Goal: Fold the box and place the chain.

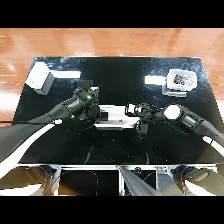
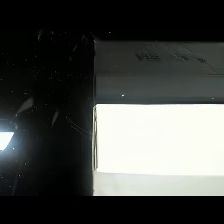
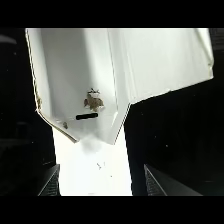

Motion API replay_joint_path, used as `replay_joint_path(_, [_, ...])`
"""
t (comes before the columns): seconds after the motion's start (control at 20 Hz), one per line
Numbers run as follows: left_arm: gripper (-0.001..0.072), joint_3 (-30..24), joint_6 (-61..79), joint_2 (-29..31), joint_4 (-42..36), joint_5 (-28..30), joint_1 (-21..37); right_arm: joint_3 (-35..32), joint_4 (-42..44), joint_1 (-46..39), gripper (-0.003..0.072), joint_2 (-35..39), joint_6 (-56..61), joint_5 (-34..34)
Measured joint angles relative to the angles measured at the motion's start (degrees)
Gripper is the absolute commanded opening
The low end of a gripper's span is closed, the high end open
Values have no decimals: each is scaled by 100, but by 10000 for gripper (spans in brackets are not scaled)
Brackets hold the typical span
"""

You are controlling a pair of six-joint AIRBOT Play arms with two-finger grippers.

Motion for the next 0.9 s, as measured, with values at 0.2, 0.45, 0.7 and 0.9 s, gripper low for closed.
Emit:
replay_joint_path(0.2, [21, 2, 20, -11, -7, -11, -13, -2, 48, 7, 614, -24, -83, -39])
replay_joint_path(0.45, [21, 2, 42, -13, -20, -35, -11, 0, 295, 33, 614, -111, -463, -105])
replay_joint_path(0.7, [21, 2, 42, -13, -24, -61, -11, -2, 575, 249, 538, -273, -876, -452])
replay_joint_path(0.9, [21, 2, 42, -15, -24, -68, -13, -2, 785, 361, 504, -369, -964, -560])
